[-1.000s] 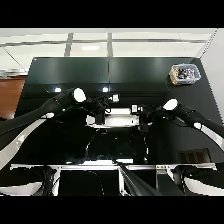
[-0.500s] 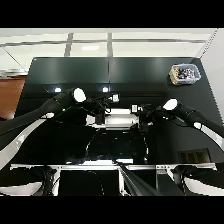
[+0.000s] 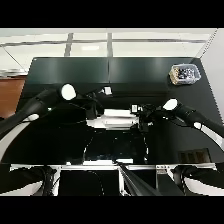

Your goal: Fold the box and place the chain.

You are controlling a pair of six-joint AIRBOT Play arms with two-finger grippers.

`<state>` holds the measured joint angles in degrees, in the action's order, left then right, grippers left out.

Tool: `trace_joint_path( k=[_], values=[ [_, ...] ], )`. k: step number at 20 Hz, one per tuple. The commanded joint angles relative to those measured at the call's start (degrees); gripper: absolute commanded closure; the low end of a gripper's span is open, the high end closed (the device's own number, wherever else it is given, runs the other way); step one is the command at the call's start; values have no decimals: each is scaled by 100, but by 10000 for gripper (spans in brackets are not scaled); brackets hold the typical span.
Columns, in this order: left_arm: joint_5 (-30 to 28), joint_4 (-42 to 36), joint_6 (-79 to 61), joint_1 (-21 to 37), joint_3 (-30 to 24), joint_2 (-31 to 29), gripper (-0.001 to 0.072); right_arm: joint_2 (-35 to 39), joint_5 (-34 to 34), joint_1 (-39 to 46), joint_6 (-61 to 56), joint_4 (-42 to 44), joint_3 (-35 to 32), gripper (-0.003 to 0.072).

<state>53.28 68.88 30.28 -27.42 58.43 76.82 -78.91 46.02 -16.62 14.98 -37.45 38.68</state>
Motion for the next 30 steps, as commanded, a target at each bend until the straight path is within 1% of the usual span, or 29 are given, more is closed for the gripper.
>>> trace_joint_path(
  k=[1,2,3,4,5,6,8,11,12,13,14,15,16,18,19,21,24,27,28,30],
  values=[
    [1574,262,1419,459,4,-378,195,2,2,-4,2,2,-2,551],
    [2109,-66,1733,577,-33,-350,409,2,0,-4,0,7,-2,552],
    [2511,-649,1849,654,-133,-304,675,2,0,-4,2,11,-2,551],
    [2715,-1537,1781,680,-317,-232,684,2,2,-4,2,11,-2,553],
    [2621,-2387,1762,645,-531,-151,684,2,2,-4,2,11,-2,551],
    [2273,-3167,1617,553,-778,-55,684,2,13,-4,0,11,-2,551],
    [1220,-4172,1056,297,-1104,105,684,2,9,-2,2,11,-2,551],
    [-531,-5174,356,136,-1137,267,684,2,9,-2,2,11,-2,551],
    [-979,-5580,22,162,-1137,269,683,2,11,-2,2,11,-2,551],
    [-1239,-6024,-651,221,-1137,273,682,2,9,-2,2,11,-2,551],
    [-1412,-6186,-1224,289,-1137,302,683,2,9,-2,2,11,-2,551],
    [-1665,-6190,-1272,339,-1139,376,683,2,9,-2,2,11,-2,551],
    [-1744,-6186,-1202,374,-1139,476,684,2,9,-2,2,11,-2,551],
    [-1650,-6124,-1128,459,-1139,702,684,2,9,-2,2,11,-2,551],
    [-1617,-5971,-901,461,-1137,807,684,2,9,-2,2,11,-2,551],
    [-1569,-5399,-280,459,-1137,960,685,2,9,-2,2,11,-2,551],
    [-1246,-4673,127,457,-1137,1010,685,2,9,-2,2,11,-2,551],
    [-1106,-4636,149,531,-1093,1010,685,2,9,-2,2,11,-2,551],
    [-933,-4634,149,619,-1023,1010,685,2,9,-2,2,11,-2,551],
    [-352,-4395,160,883,-719,940,687,2,9,-2,2,11,-2,551]
  ],
)
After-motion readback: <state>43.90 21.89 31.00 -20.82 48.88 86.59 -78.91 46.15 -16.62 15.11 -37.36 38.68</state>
